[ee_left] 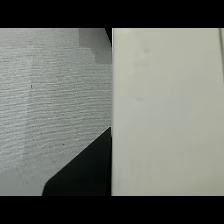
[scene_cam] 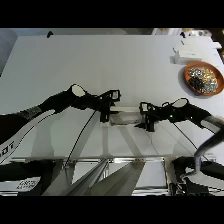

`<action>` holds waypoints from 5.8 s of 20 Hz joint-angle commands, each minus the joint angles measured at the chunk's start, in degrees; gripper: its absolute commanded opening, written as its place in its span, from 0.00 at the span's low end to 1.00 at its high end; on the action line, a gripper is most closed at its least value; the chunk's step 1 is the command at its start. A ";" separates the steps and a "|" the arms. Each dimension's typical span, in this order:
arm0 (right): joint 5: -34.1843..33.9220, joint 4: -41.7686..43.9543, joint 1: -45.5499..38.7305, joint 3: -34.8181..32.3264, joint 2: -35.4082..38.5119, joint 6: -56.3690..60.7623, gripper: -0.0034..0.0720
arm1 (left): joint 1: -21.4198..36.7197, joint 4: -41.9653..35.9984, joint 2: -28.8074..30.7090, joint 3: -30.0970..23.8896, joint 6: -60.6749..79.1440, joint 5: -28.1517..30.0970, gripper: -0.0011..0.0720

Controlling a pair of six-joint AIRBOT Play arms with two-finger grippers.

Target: Fold the box and place the chain.

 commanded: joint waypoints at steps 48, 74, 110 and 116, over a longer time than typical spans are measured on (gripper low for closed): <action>0.04 0.11 0.07 -0.04 -0.02 0.00 0.55 | -12.74 2.80 3.78 -0.02 -56.92 27.74 0.02; 0.04 0.13 0.07 -0.04 -0.02 0.02 0.55 | -8.70 46.18 13.05 -5.60 -42.56 -2.58 0.03; 0.04 0.13 0.07 -0.04 -0.02 0.02 0.55 | -12.39 20.41 7.72 -5.60 -28.46 9.42 0.59; 0.02 0.13 0.07 -0.04 -0.02 0.00 0.55 | -11.98 20.63 9.35 -5.60 -29.40 3.48 0.36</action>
